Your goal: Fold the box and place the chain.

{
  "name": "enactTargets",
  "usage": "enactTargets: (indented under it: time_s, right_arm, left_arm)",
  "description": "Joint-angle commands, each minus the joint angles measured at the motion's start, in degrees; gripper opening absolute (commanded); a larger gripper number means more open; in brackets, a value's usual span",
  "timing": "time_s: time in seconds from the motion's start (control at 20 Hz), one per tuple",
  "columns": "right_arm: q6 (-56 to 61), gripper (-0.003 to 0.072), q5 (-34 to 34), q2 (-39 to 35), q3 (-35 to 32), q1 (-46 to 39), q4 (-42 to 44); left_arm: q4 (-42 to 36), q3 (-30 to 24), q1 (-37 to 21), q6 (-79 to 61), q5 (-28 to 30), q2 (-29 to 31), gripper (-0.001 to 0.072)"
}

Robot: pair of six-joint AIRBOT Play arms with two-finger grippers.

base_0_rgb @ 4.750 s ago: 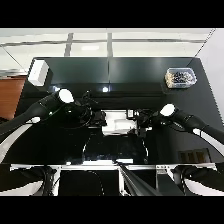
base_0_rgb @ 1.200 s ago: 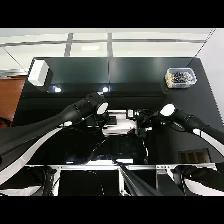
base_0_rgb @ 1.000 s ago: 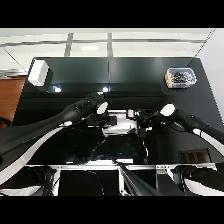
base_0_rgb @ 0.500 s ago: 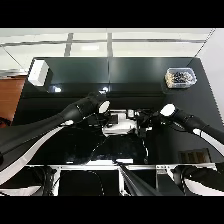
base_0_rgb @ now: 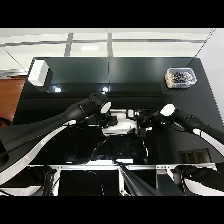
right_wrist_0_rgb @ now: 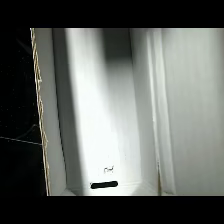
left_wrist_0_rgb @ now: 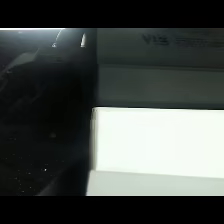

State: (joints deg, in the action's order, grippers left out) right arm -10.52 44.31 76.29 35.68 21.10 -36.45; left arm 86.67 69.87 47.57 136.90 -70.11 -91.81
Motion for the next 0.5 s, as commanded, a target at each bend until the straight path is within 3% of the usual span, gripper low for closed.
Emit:
enactTargets:
  time_s: [0.0,0.45]
  right_arm:
    - [0.0,0.0313,0.0,0.0,0.0,0.0,0.0]
    - [0.0,0.0313,0.8,0.0,0.0,0.1,0.9]
  left_arm:
    - [-0.6,0.0,0.4,-0.2,2.1,-0.2,0.0024]
    - [-0.6,0.0,0.4,-0.2,2.1,-0.2,0.0026]
